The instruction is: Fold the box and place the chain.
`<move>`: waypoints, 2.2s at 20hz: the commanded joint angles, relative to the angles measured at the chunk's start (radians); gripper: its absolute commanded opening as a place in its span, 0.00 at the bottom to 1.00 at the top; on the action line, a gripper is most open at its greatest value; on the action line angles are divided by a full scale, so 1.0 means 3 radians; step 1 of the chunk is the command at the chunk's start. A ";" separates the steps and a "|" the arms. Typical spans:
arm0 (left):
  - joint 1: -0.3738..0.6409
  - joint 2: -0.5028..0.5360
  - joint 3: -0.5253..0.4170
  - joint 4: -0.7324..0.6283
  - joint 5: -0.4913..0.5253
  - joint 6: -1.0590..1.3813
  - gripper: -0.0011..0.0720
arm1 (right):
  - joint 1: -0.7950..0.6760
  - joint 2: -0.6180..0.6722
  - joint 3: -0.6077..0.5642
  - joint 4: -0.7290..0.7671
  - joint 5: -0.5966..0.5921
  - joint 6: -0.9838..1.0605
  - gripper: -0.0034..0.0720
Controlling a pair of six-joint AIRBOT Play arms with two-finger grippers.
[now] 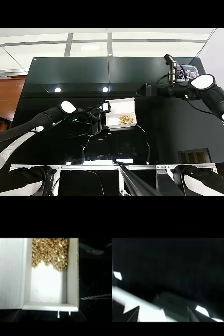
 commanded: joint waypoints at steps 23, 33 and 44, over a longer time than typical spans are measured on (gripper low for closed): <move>0.0008 -0.0003 0.0003 0.0000 -0.0009 0.0006 0.40 | 0.0866 -0.0324 0.0217 -0.0846 0.0762 -0.2385 0.97; 0.0008 -0.0003 0.0003 0.0000 -0.0009 0.0006 0.40 | 0.0880 -0.0367 0.0217 -0.0843 0.0744 -0.2392 0.30; 0.0008 -0.0003 0.0003 0.0000 -0.0009 0.0005 0.40 | 0.0879 -0.0367 0.0217 -0.0844 0.0833 -0.2368 0.49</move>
